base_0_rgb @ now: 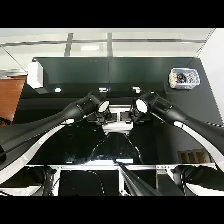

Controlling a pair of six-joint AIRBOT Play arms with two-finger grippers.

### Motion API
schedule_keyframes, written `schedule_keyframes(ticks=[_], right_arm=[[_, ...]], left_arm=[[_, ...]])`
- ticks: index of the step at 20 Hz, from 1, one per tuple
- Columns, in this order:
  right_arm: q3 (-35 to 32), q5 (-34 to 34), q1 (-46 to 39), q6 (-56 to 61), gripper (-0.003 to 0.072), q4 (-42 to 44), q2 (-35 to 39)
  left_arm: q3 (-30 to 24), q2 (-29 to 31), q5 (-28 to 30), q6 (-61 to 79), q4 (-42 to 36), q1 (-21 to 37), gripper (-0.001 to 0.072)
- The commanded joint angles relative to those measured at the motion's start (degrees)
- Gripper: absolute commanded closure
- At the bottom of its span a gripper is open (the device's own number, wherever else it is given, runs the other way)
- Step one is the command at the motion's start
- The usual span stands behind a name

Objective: Fold the box and place the chain.

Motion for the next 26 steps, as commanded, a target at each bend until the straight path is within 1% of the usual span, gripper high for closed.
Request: schedule_keyframes(ticks=[1,2,3,4,5,6,11,12,13,14,16,19,20,21,22,23,26], right_arm=[[1.25,2.01,1.16,2.1,0.0365,-1.95,-2.01],[1.25,2.82,1.16,2.14,0.037,-2.1,-2.6],[1.25,3.41,1.16,2.1,0.049,-2.21,-3.15],[1.25,3.32,1.2,2.14,0.05,-2.03,-3.45],[1.25,2.69,1.2,2.14,0.0628,-1.64,-3.54],[1.33,2.12,1.2,2.23,0.0676,-1.64,-3.54],[1.77,2.43,1.18,2.21,0.067,-1.64,-3.52],[1.77,2.43,1.18,2.21,0.0526,-1.55,-3.52],[1.77,2.43,1.18,2.21,0.0478,-1.44,-3.52],[1.77,2.45,1.18,2.23,0.0488,-1.42,-3.52],[1.77,2.47,1.18,2.21,0.0676,-1.4,-3.52],[1.77,2.47,1.18,2.21,0.0677,-1.42,-3.5],[1.77,2.43,1.18,2.21,0.0674,-1.51,-3.39],[1.79,2.45,1.14,2.19,0.0611,-1.64,-3.19],[1.79,2.6,1.03,2.16,0.04,-1.92,-2.73],[1.79,2.95,0.79,1.55,0.0329,-2.21,-1.97],[1.79,4.13,0.85,-3.13,0.0331,-4.74,3.23]], left_arm=[[0.04,0.02,-0.15,0.02,0.02,0.04,0.0683],[0.04,0.02,-0.13,0.02,0.02,0.04,0.0683],[0.04,0.02,-0.13,0.02,0.02,0.04,0.0683],[0.04,0.02,-0.13,0.02,0.02,0.04,0.0683],[0.04,0.02,-0.15,0.02,0.02,0.04,0.0683],[0.04,0.02,-0.15,0.02,0.04,0.04,0.0682],[0.04,0.02,-0.09,0.02,0.04,0.04,0.0683],[0.04,0.02,-0.11,0.02,0.02,0.04,0.0683],[0.04,0.02,-0.11,0.02,0.02,0.04,0.0683],[0.04,0.02,-0.11,0.02,0.02,0.04,0.0683],[0.04,0.02,-0.11,0.02,0.02,0.04,0.0682],[0.04,0.02,-0.11,0.02,0.02,0.04,0.0682],[0.04,0.02,-0.11,0.02,0.02,0.04,0.0682],[0.04,0.02,-0.11,0.02,0.02,0.04,0.0682],[0.04,0.02,-0.13,0.02,0.02,0.04,0.0683],[0.04,0.02,-0.13,0.02,0.02,0.04,0.0682],[0.04,0.02,-0.13,0.02,0.07,0.07,0.0683]])
